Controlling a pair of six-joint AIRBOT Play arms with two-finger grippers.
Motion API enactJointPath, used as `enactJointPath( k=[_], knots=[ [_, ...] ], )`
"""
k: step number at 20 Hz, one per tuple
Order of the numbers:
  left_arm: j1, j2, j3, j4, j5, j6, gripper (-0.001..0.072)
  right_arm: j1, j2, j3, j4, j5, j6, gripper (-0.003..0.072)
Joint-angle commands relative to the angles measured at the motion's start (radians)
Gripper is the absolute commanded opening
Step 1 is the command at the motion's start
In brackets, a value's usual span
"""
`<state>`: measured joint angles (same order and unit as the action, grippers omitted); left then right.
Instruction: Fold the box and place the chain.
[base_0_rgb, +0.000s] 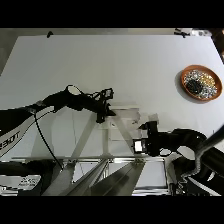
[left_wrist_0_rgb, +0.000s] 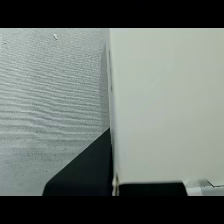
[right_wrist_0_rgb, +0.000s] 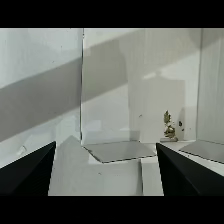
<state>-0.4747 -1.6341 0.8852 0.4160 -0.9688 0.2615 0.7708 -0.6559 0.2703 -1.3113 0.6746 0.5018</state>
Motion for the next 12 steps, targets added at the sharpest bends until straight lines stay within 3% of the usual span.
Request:
enactJointPath(
  k=[1, 6, 12],
  knots=[
    [0.0, -0.001, 0.0, 0.0, 0.0, 0.0, 0.0013, 0.027, -0.001, -0.027, -0.011, -0.087, 0.044, 0.0708],
    [0.0, -0.001, 0.0, 0.0, 0.0, 0.0, 0.0013, 0.027, -0.084, -0.044, -0.009, -0.135, 0.044, 0.0706],
    [0.0, -0.001, 0.0, 0.0, 0.0, 0.0, 0.0013, 0.027, -0.099, -0.044, -0.009, -0.303, 0.044, 0.0684]
  ],
)
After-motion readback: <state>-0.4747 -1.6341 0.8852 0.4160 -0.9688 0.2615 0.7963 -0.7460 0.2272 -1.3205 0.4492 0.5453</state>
